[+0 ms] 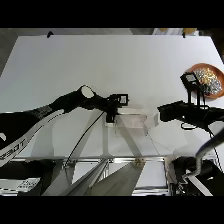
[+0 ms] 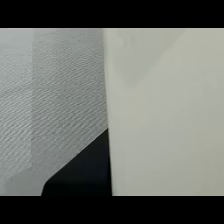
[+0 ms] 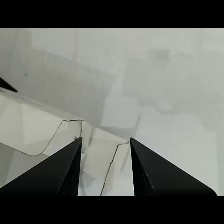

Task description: Fold the box and place the chain.

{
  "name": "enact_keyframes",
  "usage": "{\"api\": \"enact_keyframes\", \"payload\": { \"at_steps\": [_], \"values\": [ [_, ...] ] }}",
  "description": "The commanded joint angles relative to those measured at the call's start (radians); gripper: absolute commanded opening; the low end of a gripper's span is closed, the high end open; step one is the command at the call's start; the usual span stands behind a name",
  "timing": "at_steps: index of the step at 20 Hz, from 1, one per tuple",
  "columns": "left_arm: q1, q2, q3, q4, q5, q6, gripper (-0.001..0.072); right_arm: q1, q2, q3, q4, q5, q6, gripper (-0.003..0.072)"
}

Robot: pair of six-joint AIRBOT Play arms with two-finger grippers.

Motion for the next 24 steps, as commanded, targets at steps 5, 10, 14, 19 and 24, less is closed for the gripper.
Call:
{"api": "enact_keyframes", "payload": {
  "at_steps": [5, 10, 14, 19, 24],
  "values": [
    [-0.001, -0.01, 0.001, 0.003, 0.018, -0.001, 0.0005, 0.001, 0.0, 0.001, 0.0, 0.002, 0.0, 0.0341],
    [0.0, -0.009, 0.001, 0.003, 0.018, -0.002, 0.001, 0.001, 0.0, 0.001, -0.005, 0.002, 0.0, 0.0341],
    [-0.003, 0.008, 0.001, 0.053, 0.051, -0.114, 0.0004, 0.001, 0.0, 0.001, -0.005, 0.001, 0.0, 0.0341],
    [-0.009, 0.045, 0.001, 0.142, 0.062, -0.217, 0.0004, 0.001, 0.0, 0.001, -0.007, 0.001, 0.0, 0.0341],
    [-0.011, 0.025, 0.001, 0.14, 0.058, -0.215, 0.0004, 0.001, 0.0, 0.001, -0.007, 0.001, 0.0, 0.0341]
  ]
}}
